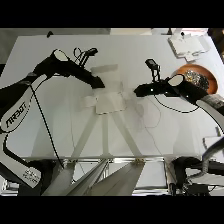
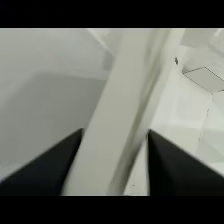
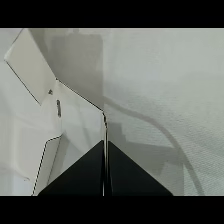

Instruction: Fold the box and place the chain.

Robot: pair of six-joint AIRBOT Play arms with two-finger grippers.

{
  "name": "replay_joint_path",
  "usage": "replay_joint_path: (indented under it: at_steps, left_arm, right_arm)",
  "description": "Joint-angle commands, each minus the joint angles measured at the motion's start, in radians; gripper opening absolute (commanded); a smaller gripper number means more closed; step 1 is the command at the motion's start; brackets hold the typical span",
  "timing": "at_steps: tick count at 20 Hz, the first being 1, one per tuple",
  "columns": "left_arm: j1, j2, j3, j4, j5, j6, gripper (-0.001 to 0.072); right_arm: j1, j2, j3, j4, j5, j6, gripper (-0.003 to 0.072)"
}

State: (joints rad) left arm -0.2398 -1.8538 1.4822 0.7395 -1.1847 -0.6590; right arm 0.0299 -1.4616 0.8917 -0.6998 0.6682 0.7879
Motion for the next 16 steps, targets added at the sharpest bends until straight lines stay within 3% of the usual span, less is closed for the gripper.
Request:
replay_joint_path:
  at_steps: [1, 2, 3, 16]
  left_arm:
    - [-0.01, -0.002, 0.002, -0.001, 0.002, 0.112, 0.0215]
    - [-0.01, -0.002, 0.002, -0.002, 0.002, 0.117, 0.0037]
    - [-0.01, -0.002, 0.002, -0.002, 0.002, 0.121, 0.001]
    - [-0.01, -0.001, 0.002, -0.014, 0.003, 0.12, 0.0014]
  right_arm:
    - [0.001, 0.001, 0.0, 0.0, 0.0, 0.0, 0.001]
    - [0.001, 0.001, 0.0, 0.0, 0.0, 0.0, 0.001]
    - [0.001, 0.001, 0.0, 0.0, 0.0, 0.0, 0.001]
    - [0.001, 0.001, 0.0, 0.001, 0.0, 0.0, 0.001]
